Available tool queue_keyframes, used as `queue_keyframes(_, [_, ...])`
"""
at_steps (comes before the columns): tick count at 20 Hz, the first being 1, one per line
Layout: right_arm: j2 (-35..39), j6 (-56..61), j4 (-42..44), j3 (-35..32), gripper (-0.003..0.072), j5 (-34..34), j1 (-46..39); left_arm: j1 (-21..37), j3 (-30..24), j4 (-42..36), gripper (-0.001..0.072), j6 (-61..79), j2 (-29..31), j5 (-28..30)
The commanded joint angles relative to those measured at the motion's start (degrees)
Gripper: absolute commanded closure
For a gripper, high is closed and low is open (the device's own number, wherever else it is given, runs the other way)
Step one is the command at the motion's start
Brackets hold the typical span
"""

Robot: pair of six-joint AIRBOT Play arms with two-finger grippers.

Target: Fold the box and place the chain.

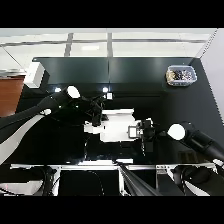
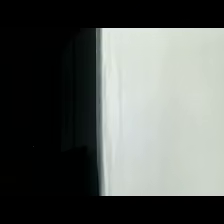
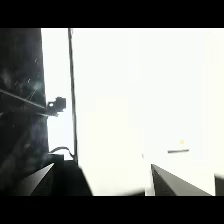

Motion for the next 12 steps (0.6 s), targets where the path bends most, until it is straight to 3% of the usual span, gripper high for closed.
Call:
queue_keyframes(1, [-4.35,-0.68,2.82,-0.07,-0.0009,-7.78,2.38,-0.02,0.04,0.07,0.0678,0.0,-0.04,0.04])
queue_keyframes(4, [-4.61,-0.68,2.38,0.81,-0.0009,-13.33,2.27,-0.02,0.04,0.07,0.0678,-0.02,-0.04,0.02])
queue_keyframes(9, [-4.57,-0.44,-1.09,8.33,-0.0009,-1.42,-0.92,-0.02,0.04,0.07,0.0678,0.0,-0.04,0.02])
queue_keyframes(12, [-4.57,-0.46,-0.28,9.9,-0.0009,0.79,-3.69,-0.02,0.07,0.07,0.0678,0.0,-0.04,-0.39])
